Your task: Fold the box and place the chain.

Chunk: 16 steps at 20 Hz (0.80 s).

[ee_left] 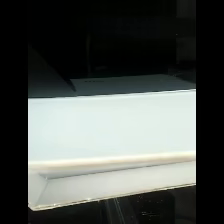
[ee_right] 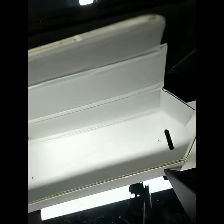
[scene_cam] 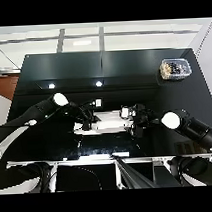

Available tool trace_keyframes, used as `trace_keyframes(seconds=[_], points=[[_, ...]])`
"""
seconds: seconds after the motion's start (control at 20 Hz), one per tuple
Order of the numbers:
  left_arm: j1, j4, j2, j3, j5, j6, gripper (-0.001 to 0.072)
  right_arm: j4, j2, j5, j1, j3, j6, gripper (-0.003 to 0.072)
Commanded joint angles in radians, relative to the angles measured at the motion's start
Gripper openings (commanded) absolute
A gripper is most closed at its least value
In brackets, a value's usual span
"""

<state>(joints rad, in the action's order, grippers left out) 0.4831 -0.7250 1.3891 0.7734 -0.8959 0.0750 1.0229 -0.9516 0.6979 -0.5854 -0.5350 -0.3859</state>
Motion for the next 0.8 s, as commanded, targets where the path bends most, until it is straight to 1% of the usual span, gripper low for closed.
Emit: trace_keyframes(seconds=[0.0, 0.1, 0.2, 0.3, 0.5, 0.75], points=[[0.0, 0.003, -0.004, 0.001, 0.002, 0.0, 0.003, -0.035, -0.002, 0.011, 0.007, -0.001, 0.038, 0.07], [0.0, 0.0, -0.005, 0.001, 0.002, 0.0, 0.003, -0.138, -0.007, 0.017, 0.051, -0.001, 0.079, 0.07], [0.0, 0.0, -0.01, 0.001, 0.002, 0.0, 0.003, -0.232, -0.01, 0.047, 0.092, -0.001, 0.19, 0.07], [0.0, 0.0, -0.014, 0.001, 0.003, 0.0, 0.003, -0.293, -0.031, 0.056, 0.101, -0.001, 0.273, 0.07], [0.0, 0.0, -0.014, 0.001, 0.004, 0.0, 0.003, -0.311, -0.1, 0.068, 0.099, -0.001, 0.319, 0.07], [0.0, 0.0, -0.014, 0.001, 0.007, 0.0, 0.003, -0.33, -0.111, 0.069, 0.098, 0.0, 0.358, 0.07]])
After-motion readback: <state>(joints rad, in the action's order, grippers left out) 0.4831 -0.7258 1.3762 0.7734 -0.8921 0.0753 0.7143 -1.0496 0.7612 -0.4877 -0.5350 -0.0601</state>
